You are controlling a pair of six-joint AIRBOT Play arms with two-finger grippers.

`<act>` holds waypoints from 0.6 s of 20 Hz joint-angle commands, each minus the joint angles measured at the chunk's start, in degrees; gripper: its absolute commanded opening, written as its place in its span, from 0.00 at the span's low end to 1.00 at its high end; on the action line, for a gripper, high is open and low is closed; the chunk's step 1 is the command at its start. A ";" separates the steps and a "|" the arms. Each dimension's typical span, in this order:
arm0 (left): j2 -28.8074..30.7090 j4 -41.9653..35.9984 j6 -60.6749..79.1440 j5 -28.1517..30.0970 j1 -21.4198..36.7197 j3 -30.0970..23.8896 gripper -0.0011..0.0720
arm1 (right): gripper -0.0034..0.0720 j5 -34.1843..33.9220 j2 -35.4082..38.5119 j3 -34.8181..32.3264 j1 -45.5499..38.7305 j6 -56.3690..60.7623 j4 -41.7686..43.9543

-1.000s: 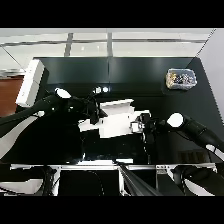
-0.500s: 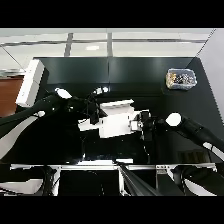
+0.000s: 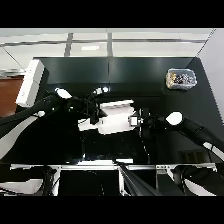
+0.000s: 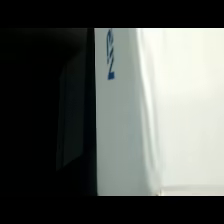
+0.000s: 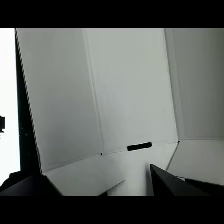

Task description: Fold the box and place the chain.

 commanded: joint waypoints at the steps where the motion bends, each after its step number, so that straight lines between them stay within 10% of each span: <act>1: 0.00 -0.07 -0.04 -0.02 0.00 0.07 0.04 | 0.95 -0.37 1.60 0.07 -0.04 1.53 1.20; 12: 0.00 0.81 0.15 -2.99 0.02 0.07 0.04 | 0.95 -0.72 1.77 1.92 -2.08 2.29 12.94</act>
